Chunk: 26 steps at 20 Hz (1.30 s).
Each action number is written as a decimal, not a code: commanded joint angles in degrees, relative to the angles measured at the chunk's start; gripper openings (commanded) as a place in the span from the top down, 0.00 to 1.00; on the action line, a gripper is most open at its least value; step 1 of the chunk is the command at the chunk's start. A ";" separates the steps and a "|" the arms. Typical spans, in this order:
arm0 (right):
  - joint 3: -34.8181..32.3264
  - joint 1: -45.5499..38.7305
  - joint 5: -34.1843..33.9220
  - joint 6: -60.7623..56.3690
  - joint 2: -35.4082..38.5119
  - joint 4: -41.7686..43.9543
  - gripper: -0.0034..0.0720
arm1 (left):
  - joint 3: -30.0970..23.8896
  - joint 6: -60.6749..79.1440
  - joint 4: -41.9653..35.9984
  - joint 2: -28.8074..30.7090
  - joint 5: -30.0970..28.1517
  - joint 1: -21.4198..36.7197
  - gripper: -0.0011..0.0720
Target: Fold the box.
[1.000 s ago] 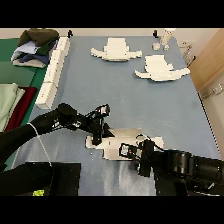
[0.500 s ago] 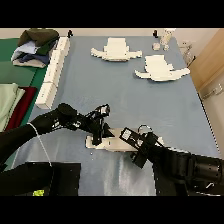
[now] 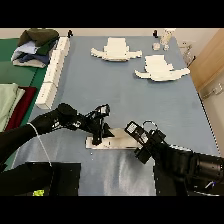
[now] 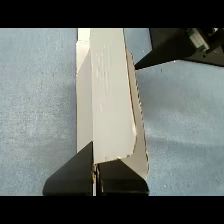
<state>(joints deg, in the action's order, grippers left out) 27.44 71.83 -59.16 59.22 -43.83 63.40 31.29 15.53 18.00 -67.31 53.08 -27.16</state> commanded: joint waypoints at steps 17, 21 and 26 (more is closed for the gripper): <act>-9.14 -41.66 14.23 98.97 2.36 62.73 0.00 | 0.02 0.02 0.04 0.00 0.00 0.00 0.97; -10.69 -41.51 13.70 99.82 2.36 64.54 0.00 | 0.02 0.02 0.04 0.00 0.02 0.00 0.97; -11.13 -41.51 16.06 99.84 2.29 64.30 0.00 | 0.02 0.02 0.04 0.00 0.00 0.00 0.97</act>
